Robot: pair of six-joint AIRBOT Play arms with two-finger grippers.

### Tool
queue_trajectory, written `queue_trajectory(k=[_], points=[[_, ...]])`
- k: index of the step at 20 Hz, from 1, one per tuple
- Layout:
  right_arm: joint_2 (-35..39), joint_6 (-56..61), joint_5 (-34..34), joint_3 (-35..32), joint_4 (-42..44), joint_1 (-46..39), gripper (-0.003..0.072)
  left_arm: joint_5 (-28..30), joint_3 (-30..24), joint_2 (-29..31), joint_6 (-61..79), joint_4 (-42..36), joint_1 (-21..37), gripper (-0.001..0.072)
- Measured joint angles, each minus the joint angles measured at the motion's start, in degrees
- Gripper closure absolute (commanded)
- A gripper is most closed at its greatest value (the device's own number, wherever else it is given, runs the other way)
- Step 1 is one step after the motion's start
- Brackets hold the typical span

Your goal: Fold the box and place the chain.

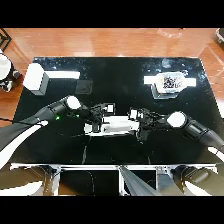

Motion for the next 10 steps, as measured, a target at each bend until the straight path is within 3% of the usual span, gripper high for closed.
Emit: queue_trajectory(k=[10], points=[[-6.5,-10.8,2.6,1.2,4.0,-0.8,-0.0014,-0.1,0.0,0.0,0.0,1.9,0.0,0.0689]])
